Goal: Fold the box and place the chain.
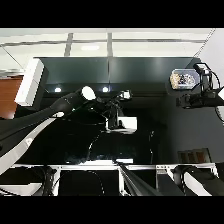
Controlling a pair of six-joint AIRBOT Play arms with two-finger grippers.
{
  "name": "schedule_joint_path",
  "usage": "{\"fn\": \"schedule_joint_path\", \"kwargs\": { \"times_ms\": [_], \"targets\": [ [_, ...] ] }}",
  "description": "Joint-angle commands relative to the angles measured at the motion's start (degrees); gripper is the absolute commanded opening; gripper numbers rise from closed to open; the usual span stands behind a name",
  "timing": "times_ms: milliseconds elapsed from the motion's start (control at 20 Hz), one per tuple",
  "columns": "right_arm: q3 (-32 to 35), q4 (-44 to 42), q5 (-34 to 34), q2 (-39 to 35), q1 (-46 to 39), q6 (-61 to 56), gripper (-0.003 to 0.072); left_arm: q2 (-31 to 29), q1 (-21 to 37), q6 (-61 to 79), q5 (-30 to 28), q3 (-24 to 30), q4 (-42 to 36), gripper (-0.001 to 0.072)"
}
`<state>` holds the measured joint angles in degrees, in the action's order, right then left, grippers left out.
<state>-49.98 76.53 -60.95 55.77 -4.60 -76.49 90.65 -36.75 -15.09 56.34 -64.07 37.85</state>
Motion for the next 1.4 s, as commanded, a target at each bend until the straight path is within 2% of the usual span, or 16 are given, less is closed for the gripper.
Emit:
{"fn": "schedule_joint_path", "kwargs": {
  "times_ms": [0,300,550,750,900,950,1000,1050,1100,1200,1350],
  "targets": [
    [0.0,0.0,0.17,-0.02,-0.02,-0.02,0.0012,0.2,-0.2,-0.37,0.94,-0.11,0.94,0.0711],
    [0.0,0.0,0.13,-0.02,-0.02,-0.02,0.0012,0.17,-0.28,0.55,1.14,-0.13,2.12,0.0711],
    [0.0,0.0,0.11,-0.02,-0.02,-0.07,0.0012,0.2,-3.5,1.77,0.7,-0.11,10.56,0.0711],
    [0.0,-0.02,0.11,-0.02,-0.02,-0.52,0.0012,0.28,-7.61,1.86,-8.7,-0.11,12.76,0.0711],
    [0.0,-0.07,0.09,-0.02,-0.02,-1.18,0.0012,0.48,-8.92,1.81,-10.47,-0.11,14.67,0.0708],
    [0.0,-0.48,0.04,-0.02,-0.02,-1.18,0.0012,0.35,-8.92,1.79,-9.2,-0.13,14.64,0.0685],
    [0.0,-1.33,-0.11,-0.02,-0.02,-1.16,0.0012,0.15,-8.7,1.77,-7.17,-0.13,14.73,0.0557],
    [0.0,-1.9,-0.2,-0.02,-0.02,-1.16,0.0012,-0.39,-8.26,0.26,-5.27,-0.13,15.54,0.0393],
    [0.0,-2.34,-0.35,-0.02,-0.02,-1.14,0.0012,-1.38,-7.65,-4.2,-4.46,-0.15,17.33,0.0353],
    [0.0,-2.54,-0.61,-0.02,-0.02,-1.16,0.0012,-4.55,-5.66,-14.49,-3.96,-0.11,24.81,0.0351],
    [0.0,-2.54,-0.98,-0.02,-0.02,-1.16,0.0012,-10.51,0.37,-31.95,-0.74,-0.04,38.58,0.0351]
  ]
}}
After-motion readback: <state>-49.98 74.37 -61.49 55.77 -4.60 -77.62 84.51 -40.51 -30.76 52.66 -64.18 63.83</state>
